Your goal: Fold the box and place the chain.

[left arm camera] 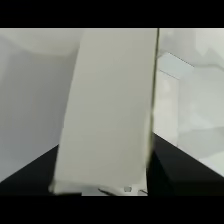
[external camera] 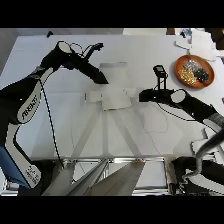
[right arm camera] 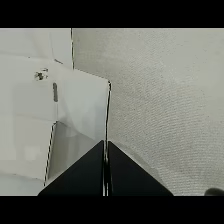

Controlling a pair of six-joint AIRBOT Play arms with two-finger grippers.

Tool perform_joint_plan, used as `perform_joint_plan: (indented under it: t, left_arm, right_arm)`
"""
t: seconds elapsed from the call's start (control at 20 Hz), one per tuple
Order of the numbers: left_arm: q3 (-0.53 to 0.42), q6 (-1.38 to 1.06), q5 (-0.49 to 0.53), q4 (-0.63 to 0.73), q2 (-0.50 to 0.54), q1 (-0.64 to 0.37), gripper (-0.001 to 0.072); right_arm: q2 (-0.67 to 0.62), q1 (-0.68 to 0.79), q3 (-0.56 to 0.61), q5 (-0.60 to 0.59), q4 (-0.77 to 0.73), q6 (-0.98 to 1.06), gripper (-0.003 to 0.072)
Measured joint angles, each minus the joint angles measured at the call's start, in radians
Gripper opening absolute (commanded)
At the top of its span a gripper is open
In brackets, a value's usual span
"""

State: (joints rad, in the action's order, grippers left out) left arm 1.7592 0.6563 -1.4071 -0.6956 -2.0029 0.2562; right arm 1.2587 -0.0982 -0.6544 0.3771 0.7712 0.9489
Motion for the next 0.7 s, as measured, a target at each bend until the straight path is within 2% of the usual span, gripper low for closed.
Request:
perform_joint_plan:
  t: [0.05,0.2,0.7]
  left_arm:
    - [0.000,-0.017,-0.007,0.000,0.000,0.003,0.0297]
    - [0.000,-0.063,-0.022,0.004,0.000,0.010,0.0010]
    - [0.000,-0.153,-0.038,0.005,0.000,0.013,0.0009]
  right_arm:
    - [0.000,0.000,0.000,0.000,0.000,0.000,0.0014]
    - [0.000,0.000,0.000,0.000,0.000,0.000,0.0014]
    - [0.000,0.000,0.000,0.001,0.000,0.000,0.0014]
